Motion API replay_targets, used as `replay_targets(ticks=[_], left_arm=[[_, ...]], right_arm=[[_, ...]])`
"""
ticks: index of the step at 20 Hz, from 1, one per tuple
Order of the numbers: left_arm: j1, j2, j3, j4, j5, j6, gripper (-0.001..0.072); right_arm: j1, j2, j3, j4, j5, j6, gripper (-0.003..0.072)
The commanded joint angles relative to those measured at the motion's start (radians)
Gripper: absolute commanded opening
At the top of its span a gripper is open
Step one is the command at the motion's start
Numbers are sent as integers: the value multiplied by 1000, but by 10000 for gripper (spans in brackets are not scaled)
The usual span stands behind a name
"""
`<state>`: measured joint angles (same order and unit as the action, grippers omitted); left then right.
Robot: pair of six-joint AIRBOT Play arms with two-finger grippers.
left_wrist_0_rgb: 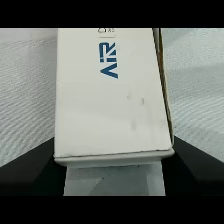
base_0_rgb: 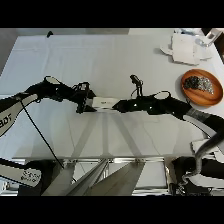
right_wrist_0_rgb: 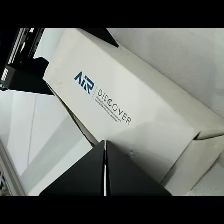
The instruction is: Fold the box and place the chain.
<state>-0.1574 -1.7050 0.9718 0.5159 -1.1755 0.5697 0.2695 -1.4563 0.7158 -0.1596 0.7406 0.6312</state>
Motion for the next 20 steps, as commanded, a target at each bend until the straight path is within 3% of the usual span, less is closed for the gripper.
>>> replay_targets(ticks=[1,7,13,16,18,20], left_arm=[[0,-1,0,-6,-3,-2,154],[0,-1,0,-6,-3,-2,154],[0,-1,0,-6,-3,-2,154],[0,-1,0,-6,-3,-2,154],[0,-1,0,-6,-3,-2,154],[0,-1,0,-6,-3,-2,154]], right_arm=[[2,-6,-2,2,1,-4,8],[1,92,8,8,-18,-13,10],[-76,345,60,-80,-143,-35,10],[-178,469,73,-302,-207,97,9],[-256,536,74,-575,-197,324,9],[-323,586,74,-888,-108,581,9]])
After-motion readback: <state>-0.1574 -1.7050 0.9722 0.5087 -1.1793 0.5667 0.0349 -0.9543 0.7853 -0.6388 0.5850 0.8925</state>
